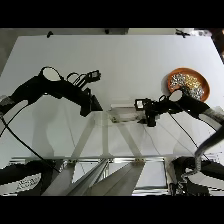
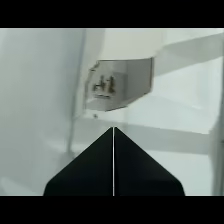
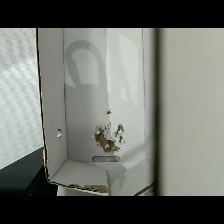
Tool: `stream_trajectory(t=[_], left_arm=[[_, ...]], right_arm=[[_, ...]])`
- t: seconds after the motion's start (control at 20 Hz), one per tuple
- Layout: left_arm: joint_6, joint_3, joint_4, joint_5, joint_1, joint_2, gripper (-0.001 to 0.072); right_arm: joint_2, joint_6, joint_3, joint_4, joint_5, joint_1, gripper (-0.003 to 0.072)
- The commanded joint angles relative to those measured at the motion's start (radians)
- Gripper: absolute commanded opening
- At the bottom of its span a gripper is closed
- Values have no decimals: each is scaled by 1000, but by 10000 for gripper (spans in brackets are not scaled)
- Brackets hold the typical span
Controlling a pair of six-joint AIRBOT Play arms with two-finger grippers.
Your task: Fold the box and place the chain.
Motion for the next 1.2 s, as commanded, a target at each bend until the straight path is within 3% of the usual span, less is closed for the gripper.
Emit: stream_trajectory(t=[0.0,0.1,0.25,0.35,0.45,0.6,0.85,1.15], left_arm=[[10,-1,-79,-29,-85,13,-1],[42,-1,-159,91,-177,11,0],[39,-1,-222,424,-288,10,0],[-10,-1,-234,623,-320,-4,-1],[-120,-1,-225,738,-314,-32,-1],[-261,-1,-175,790,-290,-83,-1],[-373,-2,-106,739,-286,-164,-1],[-361,-2,-77,697,-269,-134,2]], right_arm=[[0,0,0,0,0,0,508],[0,0,0,0,0,0,508],[0,0,0,0,0,0,508],[0,0,0,0,0,0,508],[0,0,0,0,0,0,508],[0,0,0,0,0,-1,508],[0,0,0,0,0,0,508],[0,0,0,0,0,0,508]])
